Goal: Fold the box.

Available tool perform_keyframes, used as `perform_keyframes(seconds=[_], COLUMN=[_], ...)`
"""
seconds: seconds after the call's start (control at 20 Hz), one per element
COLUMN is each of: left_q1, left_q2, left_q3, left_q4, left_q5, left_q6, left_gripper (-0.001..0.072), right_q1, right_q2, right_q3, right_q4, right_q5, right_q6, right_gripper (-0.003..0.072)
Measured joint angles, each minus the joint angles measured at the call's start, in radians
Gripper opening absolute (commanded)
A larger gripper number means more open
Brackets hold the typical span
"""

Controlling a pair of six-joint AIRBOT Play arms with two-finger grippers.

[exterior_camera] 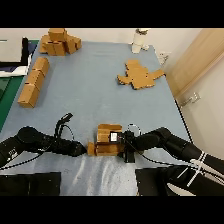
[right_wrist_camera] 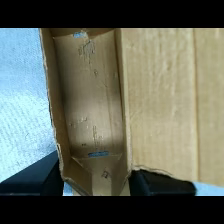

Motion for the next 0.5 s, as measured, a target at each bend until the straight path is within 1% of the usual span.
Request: perform_keyframes(seconds=[0.1, 0.15, 0.2, 0.5], left_q1=[0.000, 0.001, 0.001, 0.001], left_q2=[0.000, 0.000, 0.000, 0.000], left_q3=[0.000, 0.001, 0.002, 0.011], left_q4=[-0.014, -0.017, -0.020, -0.031], left_q5=[0.000, -0.001, -0.001, -0.003], left_q6=[0.021, 0.029, 0.034, 0.048], left_gripper=[0.0016, 0.0189, 0.0346, 0.0351], right_q1=[0.000, 0.000, 0.000, 0.000], right_q2=[0.000, 0.000, 0.000, 0.000], right_q3=[0.000, 0.000, 0.000, 0.000], right_q4=[0.000, 0.000, 0.000, 0.000], right_q5=[0.000, 0.000, 0.000, 0.000], right_q6=[0.000, 0.000, 0.000, 0.000], right_gripper=[0.0442, 0.0442, 0.0443, 0.0442])
